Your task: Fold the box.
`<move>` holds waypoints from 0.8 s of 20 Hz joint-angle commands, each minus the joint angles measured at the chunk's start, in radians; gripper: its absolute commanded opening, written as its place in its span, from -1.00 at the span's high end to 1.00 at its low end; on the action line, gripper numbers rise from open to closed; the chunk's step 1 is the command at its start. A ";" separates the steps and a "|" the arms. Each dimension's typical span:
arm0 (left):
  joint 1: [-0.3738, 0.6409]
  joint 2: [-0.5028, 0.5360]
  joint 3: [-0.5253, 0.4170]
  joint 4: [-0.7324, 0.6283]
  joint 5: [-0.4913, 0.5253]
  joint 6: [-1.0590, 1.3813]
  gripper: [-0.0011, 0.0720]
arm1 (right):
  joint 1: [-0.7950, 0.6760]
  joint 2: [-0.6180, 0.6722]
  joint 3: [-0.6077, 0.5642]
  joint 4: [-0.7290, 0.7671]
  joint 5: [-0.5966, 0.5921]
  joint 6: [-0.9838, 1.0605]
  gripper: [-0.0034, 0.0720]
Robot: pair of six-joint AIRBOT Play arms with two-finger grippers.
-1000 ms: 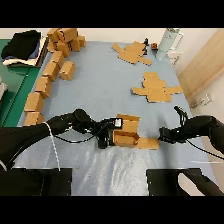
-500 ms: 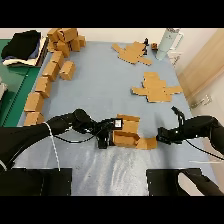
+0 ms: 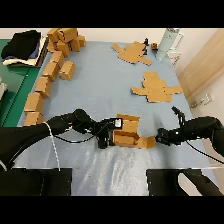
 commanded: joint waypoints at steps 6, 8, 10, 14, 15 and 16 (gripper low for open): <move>0.000 0.001 0.001 0.000 -0.001 0.001 -0.33 | 0.000 -0.076 -0.048 0.029 0.047 -0.002 0.91; 0.000 0.001 0.001 0.000 -0.001 0.001 -0.33 | 0.000 -0.076 -0.059 0.029 0.051 -0.002 0.91; 0.000 0.001 0.001 0.000 -0.001 0.001 -0.33 | 0.000 -0.076 -0.082 0.037 0.070 -0.002 0.91; 0.000 0.001 0.001 0.000 -0.001 0.001 -0.33 | 0.000 -0.076 -0.093 0.109 0.061 -0.042 0.91; 0.000 0.001 0.001 0.000 -0.001 0.001 -0.33 | 0.000 -0.076 -0.093 0.137 0.050 -0.059 0.91; 0.000 0.001 0.001 0.000 -0.001 0.001 -0.33 | 0.000 -0.076 -0.093 0.162 0.039 -0.072 0.91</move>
